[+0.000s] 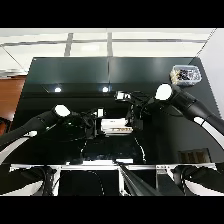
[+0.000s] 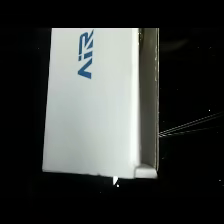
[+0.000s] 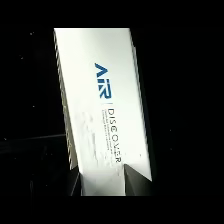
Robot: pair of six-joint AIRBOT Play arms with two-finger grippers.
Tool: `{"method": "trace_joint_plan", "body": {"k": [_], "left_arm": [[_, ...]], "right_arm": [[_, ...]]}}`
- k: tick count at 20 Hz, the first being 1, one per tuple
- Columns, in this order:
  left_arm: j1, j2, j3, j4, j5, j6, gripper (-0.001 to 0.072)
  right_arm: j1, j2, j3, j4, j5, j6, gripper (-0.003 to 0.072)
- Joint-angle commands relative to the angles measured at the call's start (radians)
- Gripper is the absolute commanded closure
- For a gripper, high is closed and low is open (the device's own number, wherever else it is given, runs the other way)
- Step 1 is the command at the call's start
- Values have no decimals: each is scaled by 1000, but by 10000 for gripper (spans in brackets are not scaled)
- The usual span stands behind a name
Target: Fold the box and place the chain.
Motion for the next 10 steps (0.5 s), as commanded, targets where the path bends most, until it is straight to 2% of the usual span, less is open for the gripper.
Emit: {"method": "trace_joint_plan", "body": {"k": [1,8,9,10], "left_arm": [[0,-1,0,1,-1,1,343],[0,-1,0,1,-1,1,343],[0,-1,0,1,-1,1,343],[0,-1,0,1,-1,1,343]], "right_arm": [[1,1,0,-5,39,5,441],[2,0,-2,-14,41,4,439],[2,0,-2,-24,41,4,405],[2,-2,-2,-28,40,4,410]]}}
